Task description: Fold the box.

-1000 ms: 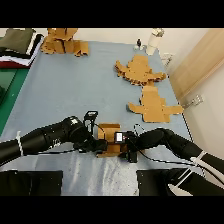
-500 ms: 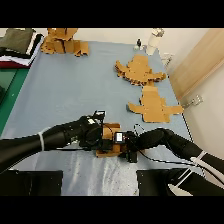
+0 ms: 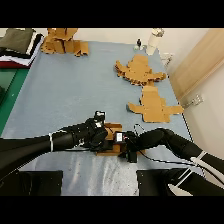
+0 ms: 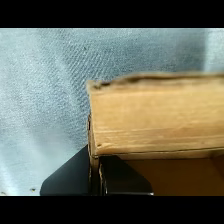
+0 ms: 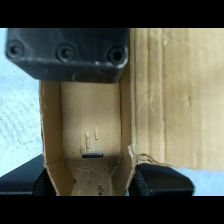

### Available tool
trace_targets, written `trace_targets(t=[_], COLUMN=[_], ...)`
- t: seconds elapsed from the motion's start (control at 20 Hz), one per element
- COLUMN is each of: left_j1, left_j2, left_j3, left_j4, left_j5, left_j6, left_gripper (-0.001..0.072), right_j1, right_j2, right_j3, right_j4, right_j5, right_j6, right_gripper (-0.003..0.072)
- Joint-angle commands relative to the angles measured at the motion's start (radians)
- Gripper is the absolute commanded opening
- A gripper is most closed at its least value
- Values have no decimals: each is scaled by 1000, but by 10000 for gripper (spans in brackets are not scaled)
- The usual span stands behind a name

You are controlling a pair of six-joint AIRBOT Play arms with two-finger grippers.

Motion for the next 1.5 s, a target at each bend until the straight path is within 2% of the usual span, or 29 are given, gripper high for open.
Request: trace_targets(t=[0.0,0.05,0.1,0.15,0.2,0.45,0.75,0.8,0.85,0.9,1.0,1.1,1.15,1.2,1.25,1.3,1.4,1.45], left_j1=[-1,-1,-1,-1,-1,-1,49,65,77,86,107,145,170,206,245,293,375,416], left_j2=[-3,-3,-3,-3,-3,20,148,173,200,228,294,383,433,488,533,568,596,591], left_j3=[1,1,1,1,1,1,-23,-38,-48,-55,-79,-144,-193,-257,-320,-380,-457,-481], left_j4=[-8,-12,-18,-23,-26,-28,-1,-2,-2,-2,-3,-6,-13,-37,-87,-196,-530,-652], left_j5=[19,18,16,16,17,16,0,2,13,32,43,39,39,41,39,30,-13,-11], left_j6=[-9,-9,-7,-6,-10,-20,-55,-55,-54,-53,-45,13,49,156,330,608,1288,1480], left_gripper=[15,16,71,412,679,684,683,681,618,586,586,583,398,28,13,12,12,12], right_j1=[0,0,0,0,0,0,0,0,0,0,0,0,0,0,0,0,0,0], right_j2=[0,0,0,0,0,0,0,0,0,0,0,0,0,0,0,0,0,0], right_j3=[0,0,0,0,0,0,0,0,0,0,0,0,0,0,0,0,0,0], right_j4=[-1,-1,-1,-1,-1,-1,-1,-1,-1,-1,-1,-1,-1,-1,-1,-1,-1,-1], right_j5=[0,0,0,0,0,0,0,0,0,0,0,0,0,0,0,0,0,0], right_j6=[-2,-2,-2,-2,-2,-2,-2,-2,-2,-2,-2,-2,-2,-2,-2,-2,-2,-2], right_gripper=[440,440,440,440,440,440,440,440,440,440,440,440,440,440,440,440,440,440])
